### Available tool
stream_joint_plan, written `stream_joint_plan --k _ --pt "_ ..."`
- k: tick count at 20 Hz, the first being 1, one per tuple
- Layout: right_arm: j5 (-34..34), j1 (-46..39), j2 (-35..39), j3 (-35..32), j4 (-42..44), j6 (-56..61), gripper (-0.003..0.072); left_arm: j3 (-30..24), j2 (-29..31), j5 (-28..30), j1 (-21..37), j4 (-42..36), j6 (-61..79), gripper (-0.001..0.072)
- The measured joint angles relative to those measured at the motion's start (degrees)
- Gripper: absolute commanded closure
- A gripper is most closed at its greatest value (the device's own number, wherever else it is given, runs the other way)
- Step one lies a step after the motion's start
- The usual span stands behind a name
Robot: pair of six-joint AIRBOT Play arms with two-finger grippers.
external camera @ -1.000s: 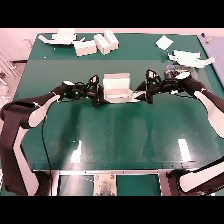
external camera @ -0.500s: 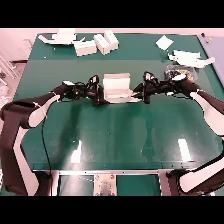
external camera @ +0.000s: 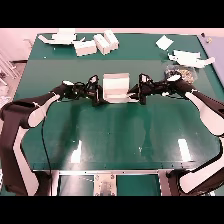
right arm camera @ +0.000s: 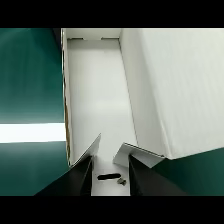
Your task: Fold the box and place the chain.
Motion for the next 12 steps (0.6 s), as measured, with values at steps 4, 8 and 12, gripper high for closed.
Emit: stream_joint_plan --k 4,8,12 --pt "-0.57 0.63 -0.02 0.00 1.79 -2.45 0.0393 0.00 0.00 0.04 0.02 -0.02 -0.02 0.0231" --pt "0.42 0.94 -0.74 0.02 2.75 -3.58 0.0320 0.00 0.00 0.09 0.02 -0.02 -0.02 0.0230" --pt "3.45 0.98 -1.55 0.02 2.93 -3.78 0.0295 0.00 0.00 -0.31 -0.02 0.13 0.11 0.0231"
